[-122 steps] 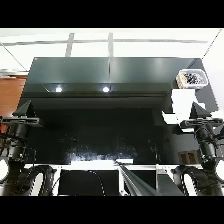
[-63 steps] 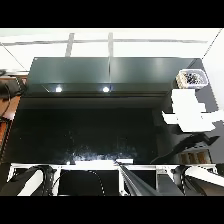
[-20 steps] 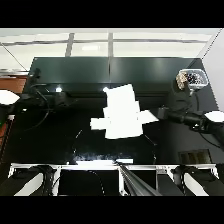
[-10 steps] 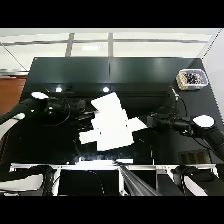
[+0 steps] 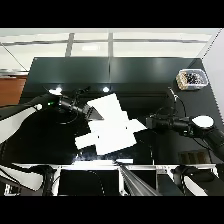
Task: Fold the box and place the chain.
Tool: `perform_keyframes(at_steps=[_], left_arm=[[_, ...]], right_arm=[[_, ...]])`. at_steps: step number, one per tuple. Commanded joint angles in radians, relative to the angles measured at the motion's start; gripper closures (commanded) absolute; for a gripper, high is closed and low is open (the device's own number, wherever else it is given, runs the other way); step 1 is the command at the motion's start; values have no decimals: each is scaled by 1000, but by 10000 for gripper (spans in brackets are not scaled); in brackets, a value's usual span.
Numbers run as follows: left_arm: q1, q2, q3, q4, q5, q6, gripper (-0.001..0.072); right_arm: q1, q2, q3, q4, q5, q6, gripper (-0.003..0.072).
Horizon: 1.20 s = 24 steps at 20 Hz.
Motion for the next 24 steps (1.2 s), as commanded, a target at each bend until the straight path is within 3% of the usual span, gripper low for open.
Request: perform_keyframes(at_steps=[1, 5, 6, 7, 8, 9, 10, 14, 17, 20, 21, 24], left_arm=[[-33, -24, 80, 134, -94, 113, 477], [-61, -24, 139, 229, -106, 113, 496], [-64, -24, 147, 235, -105, 128, 622], [-69, -23, 155, 236, -103, 145, 682], [-70, -23, 163, 231, -97, 144, 683], [-71, -23, 171, 224, -88, 141, 684], [-72, -22, 180, 225, -80, 124, 684], [-89, 45, 179, 290, -15, 77, 687], [-148, 208, 116, 321, 179, 103, 687], [-225, 439, -47, 312, 556, 257, 683], [-249, 483, -89, 312, 635, 358, 682], [-313, 488, -125, 443, 653, 690, 682]], right_arm=[[1, 1, 0, 0, 0, 3, 672], [-3, 1, 0, -3, -20, 3, 671], [-4, 1, 0, -3, -22, 3, 671], [-4, 1, 2, -4, -21, 3, 669], [-4, 1, 5, -5, -21, 2, 503], [-5, 1, 10, -10, -22, 3, 164], [-14, 1, 28, -40, -22, 2, -34], [-143, 1, 258, -385, 4, -12, -34], [-154, 1, 413, -664, 119, -65, -34], [-141, 0, 404, -686, 238, -100, -34], [-122, 0, 383, -685, 262, -123, -34], [-24, 0, 294, -693, 244, -195, -34]])
